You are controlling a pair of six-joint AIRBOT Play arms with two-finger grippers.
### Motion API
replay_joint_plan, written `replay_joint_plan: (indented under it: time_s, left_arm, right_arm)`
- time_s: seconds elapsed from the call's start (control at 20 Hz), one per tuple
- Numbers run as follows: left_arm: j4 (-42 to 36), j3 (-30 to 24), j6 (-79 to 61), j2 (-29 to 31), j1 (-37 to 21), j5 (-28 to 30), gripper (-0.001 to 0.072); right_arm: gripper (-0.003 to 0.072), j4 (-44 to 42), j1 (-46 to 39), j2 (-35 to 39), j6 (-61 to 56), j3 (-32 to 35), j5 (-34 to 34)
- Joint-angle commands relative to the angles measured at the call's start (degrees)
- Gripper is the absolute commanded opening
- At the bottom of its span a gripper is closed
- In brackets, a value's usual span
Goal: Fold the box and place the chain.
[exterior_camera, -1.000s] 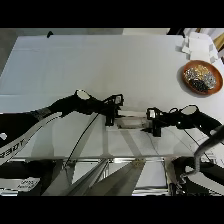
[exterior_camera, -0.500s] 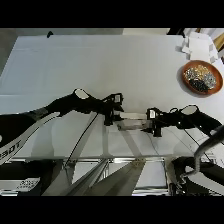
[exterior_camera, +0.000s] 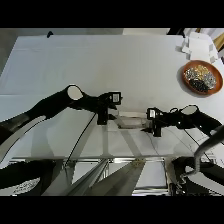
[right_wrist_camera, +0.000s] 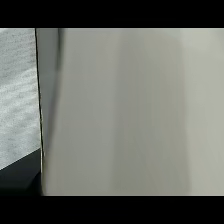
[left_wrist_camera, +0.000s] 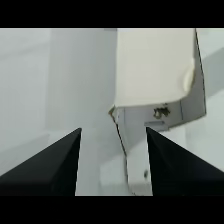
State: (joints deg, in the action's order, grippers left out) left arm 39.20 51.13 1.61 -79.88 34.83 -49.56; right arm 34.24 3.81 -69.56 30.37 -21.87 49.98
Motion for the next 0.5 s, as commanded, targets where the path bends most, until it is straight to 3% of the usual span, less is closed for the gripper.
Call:
replay_joint_plan:
  time_s: [0.0, 0.05, 0.1, 0.15, 0.2, 0.45]
  left_arm:
    - [8.7, 0.1, 9.3, 6.2, 0.0, -3.3, 0.0445]
    - [8.8, 0.1, 11.2, 8.3, 0.0, -4.8, 0.0426]
    - [8.8, 0.1, 12.9, 10.1, 0.0, -6.2, 0.0350]
    - [8.7, 0.1, 14.8, 11.8, 0.3, -7.9, 0.0196]
    - [8.7, 0.1, 16.3, 12.9, 0.6, -9.7, -0.0003]
    - [7.6, -0.5, 28.6, 10.8, 2.1, -12.2, 0.0002]
  right_arm:
    - [0.0294, 0.0, 0.0, 0.0, 0.1, 0.0, 0.0]
    - [0.0294, 0.0, 0.0, 0.0, 0.1, 0.0, 0.0]
    - [0.0294, 0.0, 0.0, 0.0, 0.1, 0.0, 0.0]
    - [0.0294, 0.0, 0.0, 0.0, 0.1, 0.0, 0.0]
    - [0.0294, 0.0, 0.0, 0.0, 0.1, 0.0, 0.0]
    - [0.0294, 0.0, 0.0, 0.0, 0.1, 0.0, 0.1]
